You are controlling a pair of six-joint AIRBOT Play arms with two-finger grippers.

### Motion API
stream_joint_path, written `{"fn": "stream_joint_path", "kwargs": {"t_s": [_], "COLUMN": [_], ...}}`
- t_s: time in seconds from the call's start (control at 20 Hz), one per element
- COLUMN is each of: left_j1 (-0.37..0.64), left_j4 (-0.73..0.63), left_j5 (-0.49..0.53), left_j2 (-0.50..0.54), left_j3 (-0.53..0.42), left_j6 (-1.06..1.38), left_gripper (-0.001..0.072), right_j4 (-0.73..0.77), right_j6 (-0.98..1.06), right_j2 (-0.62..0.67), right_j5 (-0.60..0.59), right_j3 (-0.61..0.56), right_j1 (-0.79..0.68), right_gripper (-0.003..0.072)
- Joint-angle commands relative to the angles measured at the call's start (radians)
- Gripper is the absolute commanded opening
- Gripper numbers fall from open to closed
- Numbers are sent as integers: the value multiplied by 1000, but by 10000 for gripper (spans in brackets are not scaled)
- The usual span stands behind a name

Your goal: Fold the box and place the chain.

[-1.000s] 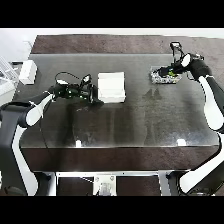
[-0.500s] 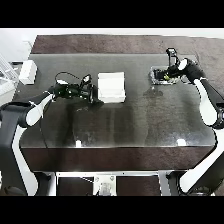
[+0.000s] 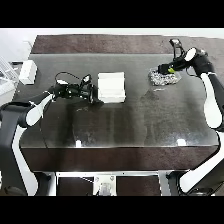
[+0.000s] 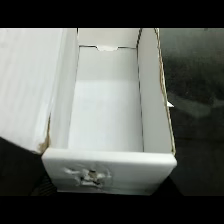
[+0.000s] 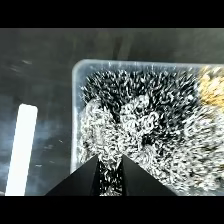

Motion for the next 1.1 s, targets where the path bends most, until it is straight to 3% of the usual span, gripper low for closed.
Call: {"fn": "stream_joint_path", "kwargs": {"t_s": [0.0,0.55,0.85,1.05], "left_j1": [0,0,0,0], "left_j4": [0,0,0,0], "left_j5": [1,0,1,0], "left_j2": [0,0,0,0], "left_j3": [0,0,0,0], "left_j6": [0,0,0,0], "left_gripper": [522,522,522,522], "right_j4": [-28,-68,-79,-80], "right_j6": [4,6,2,-5], "right_j2": [68,383,570,624], "right_j5": [53,62,44,40], "right_j3": [8,9,10,10], "right_j1": [3,85,206,295], "right_gripper": [4,4,4,4]}}
